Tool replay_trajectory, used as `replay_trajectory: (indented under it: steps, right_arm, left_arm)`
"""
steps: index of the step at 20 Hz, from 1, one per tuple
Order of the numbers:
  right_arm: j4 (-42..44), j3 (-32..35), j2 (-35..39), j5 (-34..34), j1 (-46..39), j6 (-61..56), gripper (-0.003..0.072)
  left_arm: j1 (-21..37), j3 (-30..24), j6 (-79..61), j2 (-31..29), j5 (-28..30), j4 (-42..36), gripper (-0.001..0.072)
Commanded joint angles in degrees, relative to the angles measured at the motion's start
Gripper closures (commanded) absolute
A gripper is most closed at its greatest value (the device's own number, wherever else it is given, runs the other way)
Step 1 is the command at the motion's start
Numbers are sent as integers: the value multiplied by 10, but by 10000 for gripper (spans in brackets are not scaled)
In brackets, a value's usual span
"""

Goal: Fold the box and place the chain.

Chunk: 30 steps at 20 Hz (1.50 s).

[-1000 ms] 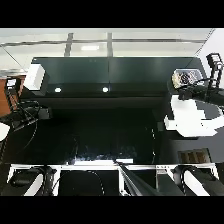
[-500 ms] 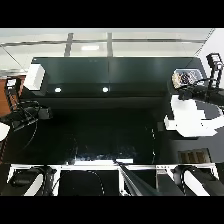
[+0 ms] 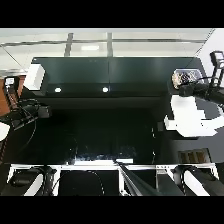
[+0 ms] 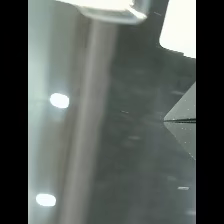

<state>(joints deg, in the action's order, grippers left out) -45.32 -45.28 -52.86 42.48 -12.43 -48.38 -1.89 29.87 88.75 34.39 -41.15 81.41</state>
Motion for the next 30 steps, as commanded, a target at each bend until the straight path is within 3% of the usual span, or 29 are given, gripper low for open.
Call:
replay_trajectory:
  steps: [1,3,4,5,6,7,8,10,12,13,14,17,21,23,26,28,30]
  right_arm:
    - [95,0,0,-111,0,0,665]
    - [157,0,0,-155,0,0,665]
    - [175,0,-1,-167,1,0,664]
    - [176,0,-1,-170,0,0,662]
    - [174,0,-4,-168,0,0,549]
    - [172,0,-9,-157,0,0,298]
    - [172,0,-16,-142,1,0,203]
    - [160,0,-33,-95,1,0,204]
    - [124,0,-56,-42,0,-1,190]
    - [99,0,-70,-18,0,-14,31]
    - [76,0,-83,9,0,-26,12]
    - [-9,0,-110,101,0,-28,13]
    - [-188,-9,-110,82,-23,-155,13]
    - [-287,-45,-119,45,-66,-230,13]
    - [-428,-146,-163,102,-159,-354,13]
    - [-423,-192,-192,163,-232,-372,13]
    - [-377,-197,-210,199,-296,-314,13]
  left_arm:
    - [-1,-11,0,13,98,-25,678]
    - [-1,-21,0,44,159,-65,675]
    - [-1,-16,-1,66,160,-99,631]
    - [-4,-5,-13,85,136,-117,387]
    - [-13,12,-45,106,98,-115,42]
    - [-24,29,-71,123,57,-112,-1]
    - [-33,46,-91,139,11,-109,8]
    - [-48,76,-110,155,-64,-109,16]
    - [-65,80,-110,156,-73,-109,-4]
    - [-69,80,-110,156,-72,-105,-4]
    - [-72,80,-109,156,-73,-95,-4]
    - [-72,80,-76,156,-75,-94,-4]
    - [-72,79,-59,156,-78,-94,-3]
    - [-72,79,-58,156,-78,-95,-4]
    - [-72,79,-58,156,-85,-98,-4]
    - [-72,79,-58,156,-93,-106,-3]
    - [-72,79,-58,156,-99,-116,-3]
